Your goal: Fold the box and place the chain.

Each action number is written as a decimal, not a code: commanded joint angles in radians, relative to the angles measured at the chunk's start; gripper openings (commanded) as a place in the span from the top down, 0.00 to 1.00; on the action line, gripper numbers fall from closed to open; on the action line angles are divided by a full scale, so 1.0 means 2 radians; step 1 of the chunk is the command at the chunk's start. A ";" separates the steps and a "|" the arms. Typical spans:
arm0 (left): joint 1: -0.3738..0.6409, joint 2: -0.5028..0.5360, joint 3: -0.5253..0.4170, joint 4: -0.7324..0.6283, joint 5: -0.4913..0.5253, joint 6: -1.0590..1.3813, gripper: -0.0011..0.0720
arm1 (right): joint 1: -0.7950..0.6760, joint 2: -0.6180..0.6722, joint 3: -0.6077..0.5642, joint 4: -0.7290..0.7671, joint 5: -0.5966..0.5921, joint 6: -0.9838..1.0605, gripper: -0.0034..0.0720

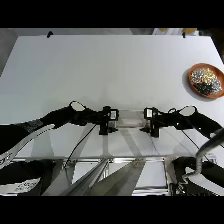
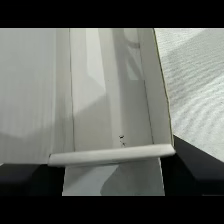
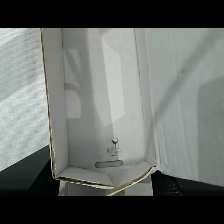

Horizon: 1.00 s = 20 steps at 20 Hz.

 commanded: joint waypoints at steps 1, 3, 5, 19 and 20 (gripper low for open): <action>0.000 0.000 0.000 0.001 -0.003 0.000 0.96 | 0.000 0.000 0.000 0.000 0.000 0.000 0.52; 0.000 0.000 0.000 0.000 -0.003 0.000 0.96 | 0.000 0.000 0.000 0.000 0.000 0.000 0.52; 0.000 0.000 0.000 0.000 -0.003 0.000 0.96 | 0.000 0.000 0.000 0.000 0.000 0.000 0.52; 0.000 0.000 0.000 0.000 -0.003 0.000 0.96 | 0.000 0.000 0.000 0.006 -0.012 0.000 0.52; 0.000 0.000 0.000 0.000 -0.003 0.000 0.96 | 0.000 0.000 0.000 0.005 -0.011 0.000 0.52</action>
